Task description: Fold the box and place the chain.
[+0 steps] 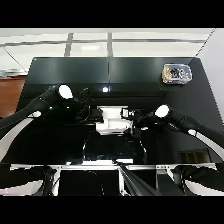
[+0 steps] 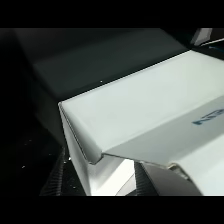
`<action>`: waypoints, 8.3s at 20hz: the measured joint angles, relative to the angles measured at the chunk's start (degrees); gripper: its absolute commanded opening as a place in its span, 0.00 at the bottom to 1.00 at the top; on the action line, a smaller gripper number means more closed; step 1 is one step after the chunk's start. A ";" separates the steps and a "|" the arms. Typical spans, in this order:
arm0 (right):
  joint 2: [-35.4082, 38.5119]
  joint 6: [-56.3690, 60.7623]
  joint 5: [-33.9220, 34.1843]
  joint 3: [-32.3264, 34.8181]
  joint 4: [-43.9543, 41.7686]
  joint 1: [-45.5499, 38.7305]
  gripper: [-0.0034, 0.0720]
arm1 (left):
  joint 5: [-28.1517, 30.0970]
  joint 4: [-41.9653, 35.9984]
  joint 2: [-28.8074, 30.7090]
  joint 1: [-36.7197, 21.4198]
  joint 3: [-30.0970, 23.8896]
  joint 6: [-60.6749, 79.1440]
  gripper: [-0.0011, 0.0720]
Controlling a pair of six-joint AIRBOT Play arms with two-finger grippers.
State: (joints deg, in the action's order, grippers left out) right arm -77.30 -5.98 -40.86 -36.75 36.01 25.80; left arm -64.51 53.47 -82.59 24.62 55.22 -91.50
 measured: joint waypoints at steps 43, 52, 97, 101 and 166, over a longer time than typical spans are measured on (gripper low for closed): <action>0.00 -0.02 0.00 0.00 0.02 0.00 0.28 | -2.23 29.62 -5.27 17.44 9.27 -37.55 0.38; 0.00 -0.02 0.02 0.00 0.11 0.00 0.61 | -1.60 29.35 -5.99 18.16 9.27 -38.75 0.04; 12.48 64.83 -21.42 -0.28 11.08 -33.29 0.07 | -1.92 28.52 -6.08 18.23 9.33 -35.95 0.05; 6.64 70.36 -20.46 3.74 3.50 -36.17 0.07 | -1.95 28.55 -6.08 18.14 9.33 -35.95 0.05; -8.61 133.52 -25.75 -27.96 46.31 15.54 0.54 | -2.10 28.57 -6.08 17.86 9.35 -35.93 0.05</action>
State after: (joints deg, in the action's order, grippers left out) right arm -85.91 127.55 -66.61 -64.71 82.32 41.34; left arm -66.61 82.04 -88.66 42.48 64.58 -127.44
